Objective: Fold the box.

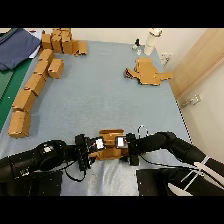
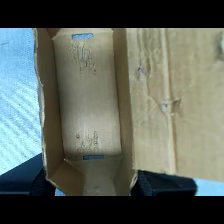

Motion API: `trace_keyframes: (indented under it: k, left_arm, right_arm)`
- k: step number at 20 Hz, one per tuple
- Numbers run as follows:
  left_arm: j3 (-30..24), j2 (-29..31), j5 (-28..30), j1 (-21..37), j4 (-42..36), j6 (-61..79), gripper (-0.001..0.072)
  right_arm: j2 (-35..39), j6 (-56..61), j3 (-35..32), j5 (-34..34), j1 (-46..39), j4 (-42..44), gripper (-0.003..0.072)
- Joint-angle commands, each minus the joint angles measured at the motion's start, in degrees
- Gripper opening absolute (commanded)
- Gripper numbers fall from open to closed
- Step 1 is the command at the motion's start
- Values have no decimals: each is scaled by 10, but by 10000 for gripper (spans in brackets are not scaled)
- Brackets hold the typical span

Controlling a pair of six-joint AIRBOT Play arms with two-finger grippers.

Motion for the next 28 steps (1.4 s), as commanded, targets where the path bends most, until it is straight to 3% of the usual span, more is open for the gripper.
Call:
trace_keyframes:
  k: [1, 10, 11, 12, 13, 18, 26, 27, 28]
  left_arm:
    - [0, -3, -2, -6, 0, 4, 291]
    - [0, -40, 51, -35, 0, 3, 291]
    - [0, -40, 51, -35, 0, 3, 266]
    - [0, -40, 52, -35, 0, 4, 144]
    - [0, -40, 55, -35, 1, 4, 112]
    - [0, -44, 117, -35, 1, 9, 112]
    - [0, -55, 135, -61, 1, 10, 116]
    - [0, -55, 135, -61, 1, 10, 126]
    - [0, -55, 135, -60, 1, 10, 333]
  right_arm:
    - [0, 0, 0, 0, 0, 0, 577]
    - [0, 0, 0, 0, 0, 0, 577]
    - [0, 0, 0, 0, 0, 0, 577]
    - [0, 0, 0, 0, 0, 0, 577]
    - [0, 0, 0, 0, 0, 0, 577]
    - [0, 0, 0, 0, 0, 0, 577]
    - [0, 0, 0, 0, 0, 0, 577]
    - [0, 0, 0, 0, 0, 0, 577]
    - [0, 0, 0, 0, 0, 0, 577]
